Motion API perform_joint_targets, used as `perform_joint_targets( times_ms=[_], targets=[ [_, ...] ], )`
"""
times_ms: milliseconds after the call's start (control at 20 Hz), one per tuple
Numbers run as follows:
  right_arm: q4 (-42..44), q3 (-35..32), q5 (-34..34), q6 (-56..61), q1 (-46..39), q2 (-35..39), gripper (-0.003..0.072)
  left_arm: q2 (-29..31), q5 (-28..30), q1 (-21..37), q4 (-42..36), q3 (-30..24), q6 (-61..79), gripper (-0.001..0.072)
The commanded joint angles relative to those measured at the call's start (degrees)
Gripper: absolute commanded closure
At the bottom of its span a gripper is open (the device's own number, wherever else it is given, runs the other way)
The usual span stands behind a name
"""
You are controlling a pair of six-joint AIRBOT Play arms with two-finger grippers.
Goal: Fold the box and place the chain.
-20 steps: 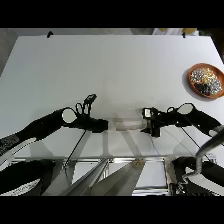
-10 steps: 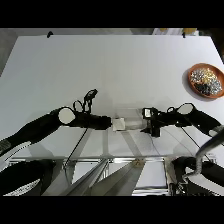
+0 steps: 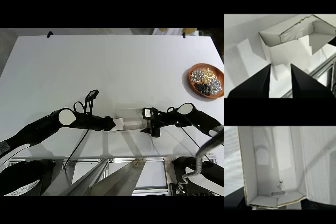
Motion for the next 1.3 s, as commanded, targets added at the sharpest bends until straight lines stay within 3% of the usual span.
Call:
perform_joint_targets(
  times_ms=[0,300,550,750,1000,1250],
  targets=[
    [0.02,0.0,-0.02,0.0,0.02,0.0,0.027,-0.79,0.28,-0.87,0.24,1.25,-0.02,0.0421],
    [0.02,0.0,0.02,0.0,0.02,0.02,0.027,-5.16,0.11,-3.58,5.84,6.47,-5.44,0.0421],
    [0.02,0.0,0.0,0.02,0.02,0.02,0.027,-5.29,0.68,-5.01,13.29,7.8,-12.85,0.0423],
    [0.02,0.0,0.0,0.02,0.02,0.02,0.027,-6.4,-0.2,-6.86,14.82,8.76,-14.95,0.0423],
    [0.02,0.0,0.0,0.0,0.0,0.02,0.027,-8.98,-5.95,-8.31,23.02,13.92,-24.63,0.0424],
    [0.02,0.0,0.02,0.0,0.02,0.02,0.027,-11.87,-17.64,-8.94,31.32,20.79,-33.31,0.0431]
  ],
)
